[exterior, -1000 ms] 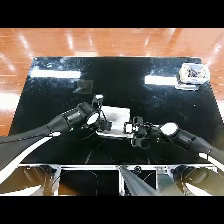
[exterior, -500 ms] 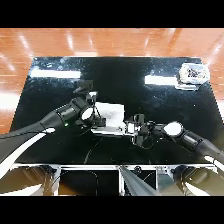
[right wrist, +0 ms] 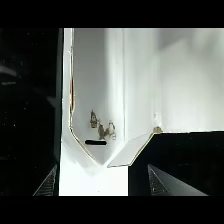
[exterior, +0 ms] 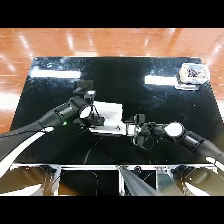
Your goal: Fold the box and place the chain.
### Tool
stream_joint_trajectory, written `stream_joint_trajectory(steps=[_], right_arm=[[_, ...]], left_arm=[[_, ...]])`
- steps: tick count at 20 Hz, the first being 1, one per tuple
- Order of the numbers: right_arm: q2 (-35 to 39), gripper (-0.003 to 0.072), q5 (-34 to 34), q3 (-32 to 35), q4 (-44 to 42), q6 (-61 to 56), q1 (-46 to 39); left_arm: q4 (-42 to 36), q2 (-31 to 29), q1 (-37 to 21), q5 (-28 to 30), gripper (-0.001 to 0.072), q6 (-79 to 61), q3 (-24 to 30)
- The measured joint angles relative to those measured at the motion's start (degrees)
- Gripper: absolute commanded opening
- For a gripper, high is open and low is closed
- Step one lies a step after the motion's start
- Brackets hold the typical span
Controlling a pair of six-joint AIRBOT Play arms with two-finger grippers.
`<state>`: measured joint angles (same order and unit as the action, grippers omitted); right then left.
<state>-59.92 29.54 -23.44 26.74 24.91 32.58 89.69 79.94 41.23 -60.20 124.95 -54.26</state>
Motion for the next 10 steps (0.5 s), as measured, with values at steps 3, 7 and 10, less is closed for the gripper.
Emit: stream_joint_trajectory(steps=[3, 7, 10], right_arm=[[-1.0, 0.0720, -0.2, 0.0, 0.1, 0.9, 0.0], [-2.2, 0.0720, -0.2, -0.1, -1.1, 3.5, 0.0], [-2.6, 0.0720, -0.6, -0.2, -2.2, 4.7, 0.0]], left_arm=[[0.0, 0.0, 0.0, 0.1, 0.0020, 0.2, 0.0], [0.0, 0.0, 0.1, 1.5, 0.0020, 0.9, 0.8], [-0.3, 0.1, 0.1, 2.5, 0.0020, 1.3, 1.6]])
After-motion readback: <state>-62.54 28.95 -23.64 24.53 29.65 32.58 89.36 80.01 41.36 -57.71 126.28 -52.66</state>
